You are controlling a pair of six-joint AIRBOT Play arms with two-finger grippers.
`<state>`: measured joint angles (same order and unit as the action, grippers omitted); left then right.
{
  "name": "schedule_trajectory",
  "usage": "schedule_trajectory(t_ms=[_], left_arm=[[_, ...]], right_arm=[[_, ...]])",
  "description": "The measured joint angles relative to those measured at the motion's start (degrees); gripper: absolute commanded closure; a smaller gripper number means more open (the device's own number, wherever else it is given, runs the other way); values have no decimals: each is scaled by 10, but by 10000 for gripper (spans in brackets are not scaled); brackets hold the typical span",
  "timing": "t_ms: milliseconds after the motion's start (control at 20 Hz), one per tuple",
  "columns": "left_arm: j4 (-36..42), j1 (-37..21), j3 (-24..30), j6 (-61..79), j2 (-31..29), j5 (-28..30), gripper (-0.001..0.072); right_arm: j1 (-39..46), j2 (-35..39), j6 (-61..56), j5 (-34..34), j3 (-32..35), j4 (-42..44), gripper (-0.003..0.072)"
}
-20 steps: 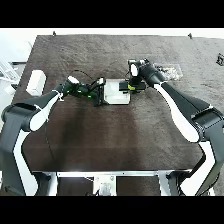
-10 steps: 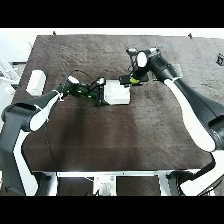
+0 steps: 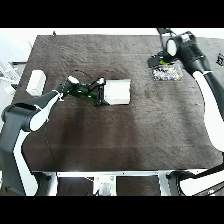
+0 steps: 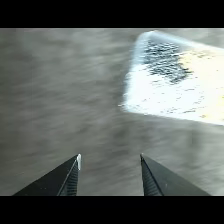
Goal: Fold the box and place the chain.
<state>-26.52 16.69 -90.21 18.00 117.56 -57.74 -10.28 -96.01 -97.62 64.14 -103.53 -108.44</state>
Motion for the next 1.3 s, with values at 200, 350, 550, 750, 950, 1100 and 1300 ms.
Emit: schedule_trajectory(t_ms=[200, 350, 550, 750, 950, 1100, 1300], left_arm=[[0, 0, 0, 0, 0, 0, 351], [0, 0, 0, 0, 0, 0, 351], [0, 0, 0, 0, 0, 0, 351], [0, 0, 0, 0, 0, 0, 351], [0, 0, 0, 0, 0, 0, 351], [0, 0, 0, 0, 0, 0, 351], [0, 0, 0, 0, 0, 1, 351]], right_arm=[[88, -29, 84, -34, 0, 90, 212], [138, -56, 139, -70, -2, 170, 231], [168, -109, 193, -103, -30, 249, 247], [176, -162, 219, -113, -73, 295, 275], [179, -193, 229, -115, -91, 315, 275], [179, -209, 232, -104, -95, 321, 275], [179, -224, 233, -95, -97, 325, 401]])
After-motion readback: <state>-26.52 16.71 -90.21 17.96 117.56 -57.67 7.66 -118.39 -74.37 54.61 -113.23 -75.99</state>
